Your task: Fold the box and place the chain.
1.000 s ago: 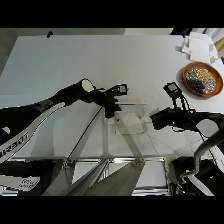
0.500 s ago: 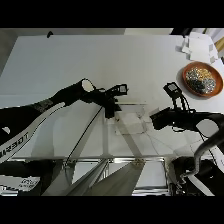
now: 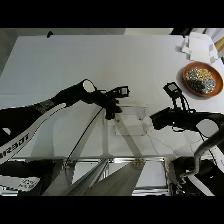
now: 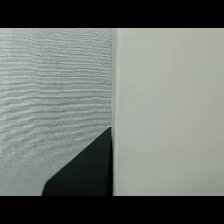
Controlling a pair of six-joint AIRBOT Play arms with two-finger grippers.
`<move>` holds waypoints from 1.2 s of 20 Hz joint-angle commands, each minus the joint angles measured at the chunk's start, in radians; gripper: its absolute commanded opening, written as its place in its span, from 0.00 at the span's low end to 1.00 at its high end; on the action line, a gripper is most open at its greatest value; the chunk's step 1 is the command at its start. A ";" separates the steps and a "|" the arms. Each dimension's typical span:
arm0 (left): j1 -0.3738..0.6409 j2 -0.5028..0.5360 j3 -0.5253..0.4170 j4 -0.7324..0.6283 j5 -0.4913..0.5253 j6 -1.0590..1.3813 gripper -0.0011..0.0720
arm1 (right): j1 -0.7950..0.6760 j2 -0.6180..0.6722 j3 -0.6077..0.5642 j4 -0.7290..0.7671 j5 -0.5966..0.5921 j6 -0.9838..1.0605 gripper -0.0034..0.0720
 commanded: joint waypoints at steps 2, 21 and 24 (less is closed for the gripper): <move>-0.001 -0.001 0.000 0.026 -0.001 0.002 0.02 | 0.000 -0.001 0.000 0.000 0.000 -0.001 0.41; -0.001 -0.001 0.000 0.025 -0.002 0.002 0.03 | 0.000 -0.001 0.000 0.000 0.003 -0.010 0.40; -0.001 -0.001 0.000 0.025 -0.002 0.002 0.03 | 0.000 -0.001 0.000 0.009 0.027 -0.060 0.29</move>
